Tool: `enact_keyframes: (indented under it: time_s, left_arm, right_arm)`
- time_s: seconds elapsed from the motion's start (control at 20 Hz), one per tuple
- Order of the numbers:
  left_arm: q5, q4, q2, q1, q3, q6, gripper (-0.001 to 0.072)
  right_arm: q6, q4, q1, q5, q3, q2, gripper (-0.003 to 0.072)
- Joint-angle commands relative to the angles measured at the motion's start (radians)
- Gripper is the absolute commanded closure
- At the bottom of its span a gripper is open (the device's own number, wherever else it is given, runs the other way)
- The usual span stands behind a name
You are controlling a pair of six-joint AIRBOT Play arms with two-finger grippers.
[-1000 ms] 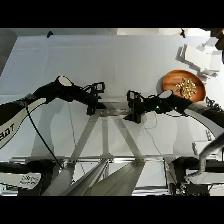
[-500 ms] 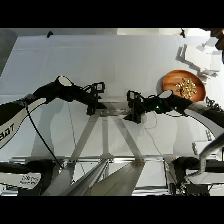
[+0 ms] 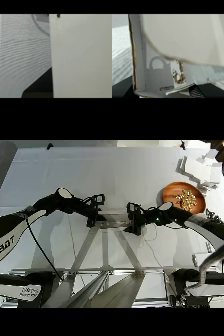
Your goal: Fold the box and place the chain.
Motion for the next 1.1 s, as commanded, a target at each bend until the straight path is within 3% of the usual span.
enact_keyframes:
  time_s: [0.0, 0.6, 0.65, 0.75, 0.8, 1.05]
  left_arm:
    - [0.000, -0.022, 0.000, 0.000, 0.000, 0.000, 0.0706]
    - [-0.034, -0.066, 0.000, 0.001, 0.000, 0.000, 0.0690]
    - [-0.034, -0.067, 0.000, 0.001, 0.000, 0.000, 0.0622]
    - [-0.034, -0.066, 0.000, 0.003, 0.000, 0.000, 0.0350]
    - [-0.034, -0.066, 0.000, 0.006, 0.000, 0.000, 0.0310]
    - [-0.042, -0.010, 0.021, 0.043, 0.000, -0.012, 0.0311]
  right_arm:
    - [0.000, 0.000, 0.001, 0.000, 0.001, 0.000, 0.0162]
    - [0.000, 0.000, 0.001, 0.000, 0.000, 0.000, 0.0162]
    - [0.000, 0.000, 0.001, 0.000, 0.001, 0.000, 0.0162]
    - [0.000, 0.000, 0.001, 0.000, 0.001, 0.000, 0.0162]
    - [0.000, 0.000, 0.001, 0.000, 0.001, 0.000, 0.0162]
    - [0.000, 0.000, 0.001, 0.000, 0.000, 0.000, 0.0162]
